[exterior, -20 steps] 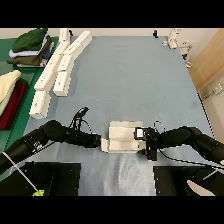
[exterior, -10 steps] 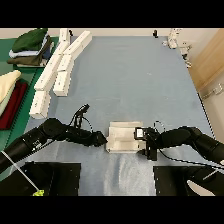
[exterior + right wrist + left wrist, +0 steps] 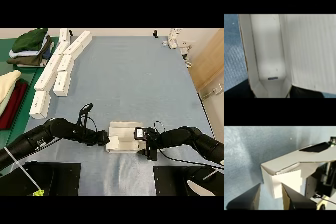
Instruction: Fold the box.
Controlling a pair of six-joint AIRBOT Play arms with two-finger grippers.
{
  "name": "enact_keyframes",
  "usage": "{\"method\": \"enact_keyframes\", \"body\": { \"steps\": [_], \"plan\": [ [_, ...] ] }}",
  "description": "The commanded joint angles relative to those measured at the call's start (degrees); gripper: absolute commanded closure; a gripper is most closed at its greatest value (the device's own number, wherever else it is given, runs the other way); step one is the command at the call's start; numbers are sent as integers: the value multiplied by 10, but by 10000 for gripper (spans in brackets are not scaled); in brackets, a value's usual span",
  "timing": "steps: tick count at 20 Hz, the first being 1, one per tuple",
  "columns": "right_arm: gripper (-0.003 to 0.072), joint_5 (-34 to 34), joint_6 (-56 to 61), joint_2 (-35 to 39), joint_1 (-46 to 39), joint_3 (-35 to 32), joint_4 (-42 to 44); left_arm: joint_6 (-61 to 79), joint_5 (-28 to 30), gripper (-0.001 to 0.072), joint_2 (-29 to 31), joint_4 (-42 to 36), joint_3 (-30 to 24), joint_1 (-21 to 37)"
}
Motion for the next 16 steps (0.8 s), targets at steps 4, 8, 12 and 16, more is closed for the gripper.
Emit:
{"method": "enact_keyframes", "body": {
  "steps": [4,8,12,16],
  "plan": [
    [198,0,0,0,0,0,0,-255,-50,310,-85,215,103,-104],
    [199,0,0,0,0,0,0,-345,-108,310,-143,290,161,-152],
    [199,0,0,0,0,0,0,-384,-158,310,-200,321,209,-189],
    [199,0,0,0,0,0,0,-418,-171,310,-242,333,234,-208]
  ]
}}
